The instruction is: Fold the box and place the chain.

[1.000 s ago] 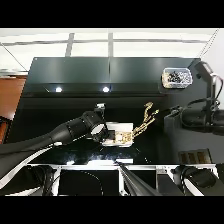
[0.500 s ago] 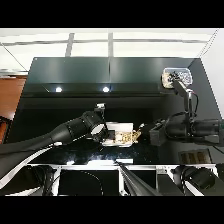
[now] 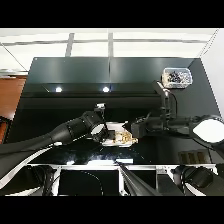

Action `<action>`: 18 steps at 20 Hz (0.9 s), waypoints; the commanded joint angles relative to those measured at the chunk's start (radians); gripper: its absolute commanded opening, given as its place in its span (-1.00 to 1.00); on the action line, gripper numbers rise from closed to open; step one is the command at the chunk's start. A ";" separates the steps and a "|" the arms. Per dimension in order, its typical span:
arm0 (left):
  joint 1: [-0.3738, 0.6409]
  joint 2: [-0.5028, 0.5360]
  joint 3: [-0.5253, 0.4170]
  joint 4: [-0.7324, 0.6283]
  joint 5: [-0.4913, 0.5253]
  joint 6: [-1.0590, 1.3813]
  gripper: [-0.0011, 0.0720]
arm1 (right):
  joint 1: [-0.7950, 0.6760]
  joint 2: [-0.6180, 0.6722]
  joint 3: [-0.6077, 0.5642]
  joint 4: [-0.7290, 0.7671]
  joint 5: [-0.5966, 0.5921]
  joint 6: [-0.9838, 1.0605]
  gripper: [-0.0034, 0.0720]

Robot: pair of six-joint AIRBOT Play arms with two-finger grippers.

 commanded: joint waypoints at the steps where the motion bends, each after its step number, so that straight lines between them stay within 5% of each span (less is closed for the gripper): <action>1: 0.000 0.000 -0.001 0.001 0.000 0.000 -0.89 | -0.059 -0.032 0.018 0.002 0.011 -0.012 0.28; 4: 0.000 0.000 -0.001 0.001 0.000 0.000 -0.89 | -0.280 0.010 0.063 -0.011 0.220 -0.180 0.28; 7: 0.000 0.000 -0.001 0.000 -0.001 0.000 -0.89 | -0.489 0.054 0.061 -0.198 0.413 -0.600 0.28; 10: 0.000 0.000 -0.001 0.000 0.000 0.000 -0.89 | -0.555 0.052 -0.025 -0.379 0.279 -0.720 0.28; 11: 0.000 0.000 -0.001 0.001 0.000 0.000 -0.89 | -0.553 0.049 -0.087 -0.359 0.186 -0.735 0.76; 12: 0.000 0.000 -0.001 0.001 0.000 0.000 -0.89 | -0.542 0.044 -0.149 -0.320 0.115 -0.794 0.99; 18: 0.000 0.000 -0.001 0.001 0.000 0.000 -0.89 | -0.243 -0.114 -0.336 -0.229 -0.007 -1.256 0.99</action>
